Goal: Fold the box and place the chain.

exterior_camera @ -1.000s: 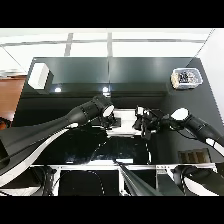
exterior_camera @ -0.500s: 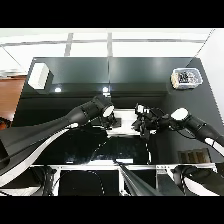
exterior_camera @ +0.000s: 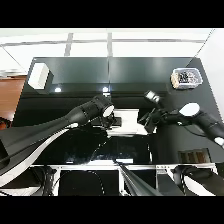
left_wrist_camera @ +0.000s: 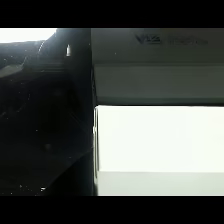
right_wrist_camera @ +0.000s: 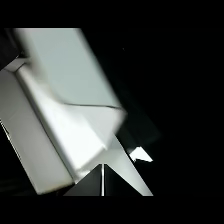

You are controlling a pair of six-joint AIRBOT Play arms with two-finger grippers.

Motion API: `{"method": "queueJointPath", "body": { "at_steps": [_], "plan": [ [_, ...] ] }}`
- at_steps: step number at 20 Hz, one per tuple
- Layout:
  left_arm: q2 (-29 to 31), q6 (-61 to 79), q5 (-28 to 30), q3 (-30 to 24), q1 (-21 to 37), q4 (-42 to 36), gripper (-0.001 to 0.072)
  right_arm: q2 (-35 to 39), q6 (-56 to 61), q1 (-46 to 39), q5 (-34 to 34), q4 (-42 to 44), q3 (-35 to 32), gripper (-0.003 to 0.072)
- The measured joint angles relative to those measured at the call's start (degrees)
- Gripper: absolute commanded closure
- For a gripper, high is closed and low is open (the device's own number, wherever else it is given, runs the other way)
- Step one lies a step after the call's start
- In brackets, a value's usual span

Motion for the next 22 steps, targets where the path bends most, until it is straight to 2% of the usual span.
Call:
{"method": "queueJointPath", "body": {
  "at_steps": [2, 5, 7, 9, 12, 18, 19, 21, 22],
  "plan": [
    [0.00, 0.02, 0.00, 0.00, 0.11, 0.04, 0.0682, 3.19, 10.51, -6.60, 4.87, -6.03, 2.21, 0.0669],
    [0.00, 0.00, -0.02, 0.00, 0.13, 0.09, 0.0682, 5.68, 25.46, -19.08, 5.60, -13.03, 2.38, 0.0669],
    [0.00, 0.00, -0.04, 0.00, 0.13, 0.09, 0.0682, 6.32, 33.44, -25.88, 3.28, -13.07, -0.55, 0.0669],
    [0.00, 0.00, -0.04, 0.00, 0.13, 0.07, 0.0683, 5.90, 38.34, -29.00, 1.88, -10.12, -4.44, 0.0669],
    [0.00, 0.00, -0.07, 0.00, 0.17, 0.04, 0.0682, 1.88, 39.93, -27.63, 2.67, -5.40, -7.89, 0.0669],
    [0.00, 0.00, -0.11, 0.00, 0.17, 0.07, 0.0682, -5.29, 33.81, -16.11, 3.17, 5.25, -9.05, 0.0667],
    [0.00, 0.00, -0.15, 0.00, 0.17, 0.07, 0.0682, -5.64, 32.81, -14.58, 3.69, 6.71, -8.48, 0.0631],
    [0.00, -0.04, -0.17, 0.00, 0.17, 0.07, 0.0682, -6.12, 31.28, -12.57, 5.20, 8.35, -6.67, 0.0242],
    [0.00, -0.02, -0.17, 0.00, 0.17, 0.07, 0.0682, -6.27, 30.69, -11.93, 6.29, 8.92, -5.57, 0.0170]
  ]
}}
